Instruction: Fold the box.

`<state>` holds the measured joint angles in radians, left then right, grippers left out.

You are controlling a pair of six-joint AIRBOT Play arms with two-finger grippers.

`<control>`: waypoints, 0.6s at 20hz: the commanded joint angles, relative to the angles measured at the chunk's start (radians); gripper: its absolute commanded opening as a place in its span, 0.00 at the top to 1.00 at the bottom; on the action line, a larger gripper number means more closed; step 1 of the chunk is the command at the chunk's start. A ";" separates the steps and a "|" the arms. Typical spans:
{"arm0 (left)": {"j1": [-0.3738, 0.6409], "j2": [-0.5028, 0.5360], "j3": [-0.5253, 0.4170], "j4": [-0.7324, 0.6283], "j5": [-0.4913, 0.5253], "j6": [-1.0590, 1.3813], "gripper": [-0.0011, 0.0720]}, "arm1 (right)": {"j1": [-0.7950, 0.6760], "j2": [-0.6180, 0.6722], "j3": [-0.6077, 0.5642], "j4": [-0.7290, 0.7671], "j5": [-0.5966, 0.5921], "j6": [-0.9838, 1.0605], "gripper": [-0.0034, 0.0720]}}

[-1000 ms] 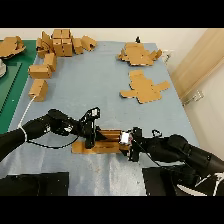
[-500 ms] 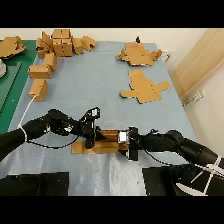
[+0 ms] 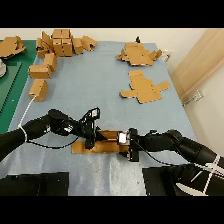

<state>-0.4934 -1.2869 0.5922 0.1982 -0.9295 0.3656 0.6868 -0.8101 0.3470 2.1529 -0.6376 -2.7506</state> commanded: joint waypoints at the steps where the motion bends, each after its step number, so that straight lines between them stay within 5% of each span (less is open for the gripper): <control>1: 0.000 0.001 0.001 0.000 0.002 0.000 0.97 | 0.006 -0.002 0.001 0.001 0.011 -0.006 0.15; 12: 0.000 0.001 0.001 0.000 0.003 0.000 0.97 | 0.007 -0.076 0.005 0.016 0.058 -0.032 0.15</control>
<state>-0.4934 -1.2869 0.5922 0.1970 -0.9260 0.3656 0.6941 -0.8757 0.3500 2.1654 -0.5804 -2.7770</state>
